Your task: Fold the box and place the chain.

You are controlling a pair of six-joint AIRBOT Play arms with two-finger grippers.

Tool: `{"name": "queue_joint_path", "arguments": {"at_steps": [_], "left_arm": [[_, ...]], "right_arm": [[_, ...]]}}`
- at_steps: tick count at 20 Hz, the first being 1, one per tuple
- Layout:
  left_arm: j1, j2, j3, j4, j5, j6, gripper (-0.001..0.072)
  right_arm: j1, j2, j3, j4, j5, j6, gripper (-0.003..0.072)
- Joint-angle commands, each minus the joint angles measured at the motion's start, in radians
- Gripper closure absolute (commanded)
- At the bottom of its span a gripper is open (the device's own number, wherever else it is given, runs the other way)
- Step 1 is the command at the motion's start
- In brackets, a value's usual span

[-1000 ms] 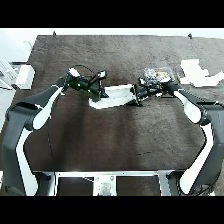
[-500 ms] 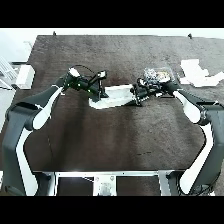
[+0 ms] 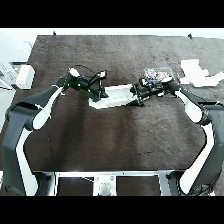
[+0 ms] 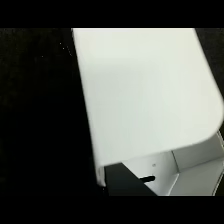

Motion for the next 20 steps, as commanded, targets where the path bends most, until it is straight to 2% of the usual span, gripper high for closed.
{"name": "queue_joint_path", "arguments": {"at_steps": [1, 20], "left_arm": [[0.000, 0.000, 0.000, 0.000, 0.000, 0.000, 0.0688], [0.000, 0.000, 0.000, 0.000, 0.000, 0.000, 0.0688]], "right_arm": [[0.010, -0.001, 0.002, 0.007, 0.038, -0.001, -0.0003], [0.026, -0.015, 0.008, 0.030, 0.018, 0.029, 0.0001]]}}
